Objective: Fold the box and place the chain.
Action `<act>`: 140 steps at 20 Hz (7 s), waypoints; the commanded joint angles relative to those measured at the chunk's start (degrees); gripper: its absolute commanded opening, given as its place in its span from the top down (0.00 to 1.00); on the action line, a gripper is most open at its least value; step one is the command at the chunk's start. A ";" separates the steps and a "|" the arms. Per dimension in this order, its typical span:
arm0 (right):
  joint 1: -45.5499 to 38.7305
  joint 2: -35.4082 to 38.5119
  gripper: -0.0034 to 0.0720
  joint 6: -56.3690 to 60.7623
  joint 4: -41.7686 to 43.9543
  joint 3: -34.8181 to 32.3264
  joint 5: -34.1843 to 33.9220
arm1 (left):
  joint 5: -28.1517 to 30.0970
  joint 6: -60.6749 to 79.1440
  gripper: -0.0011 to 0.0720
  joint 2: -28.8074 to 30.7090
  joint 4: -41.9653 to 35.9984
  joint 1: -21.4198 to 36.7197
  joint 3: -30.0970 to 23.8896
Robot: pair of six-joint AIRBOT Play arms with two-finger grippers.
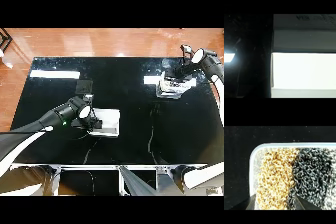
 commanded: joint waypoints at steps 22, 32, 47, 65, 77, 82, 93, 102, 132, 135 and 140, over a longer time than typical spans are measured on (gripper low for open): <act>-2.45 -3.13 0.25 -29.40 10.60 0.13 -2.75 | -0.59 0.02 0.96 0.00 0.22 0.07 0.02; -2.14 -4.20 0.26 -31.12 10.47 0.13 -3.67 | -0.55 0.02 0.96 0.00 0.22 0.07 0.02; -4.00 5.51 0.93 -19.45 10.64 0.22 -1.05 | -0.61 0.02 0.96 0.00 0.24 0.07 0.02; -3.80 33.16 0.93 -15.52 21.70 -7.87 12.87 | -0.55 0.02 0.96 0.00 0.20 0.00 0.02; 9.68 46.62 0.93 -15.87 29.33 -26.34 17.86 | -0.09 0.00 0.96 0.00 0.24 0.02 0.02; 23.85 46.58 0.93 -12.00 29.27 -27.58 14.71 | -0.13 0.00 0.96 0.00 0.20 0.02 0.02; 39.12 37.64 0.93 -9.46 32.46 -27.61 1.66 | -0.09 0.02 0.96 0.00 0.04 0.00 0.02; 40.81 29.99 0.93 -10.16 32.50 -27.58 -2.80 | 1.01 0.02 0.96 0.00 0.02 0.00 0.02; 14.80 43.45 0.39 -7.52 16.17 -27.76 15.65 | 8.57 -2.14 0.96 -0.07 -1.51 0.31 0.02; 14.80 43.45 0.39 -7.23 16.59 -27.85 15.30 | 8.33 -2.16 0.63 -0.04 -1.46 0.31 0.04; 14.80 43.45 0.39 -7.08 16.57 -27.85 15.28 | 3.10 1.11 0.09 1.40 -0.11 0.79 2.54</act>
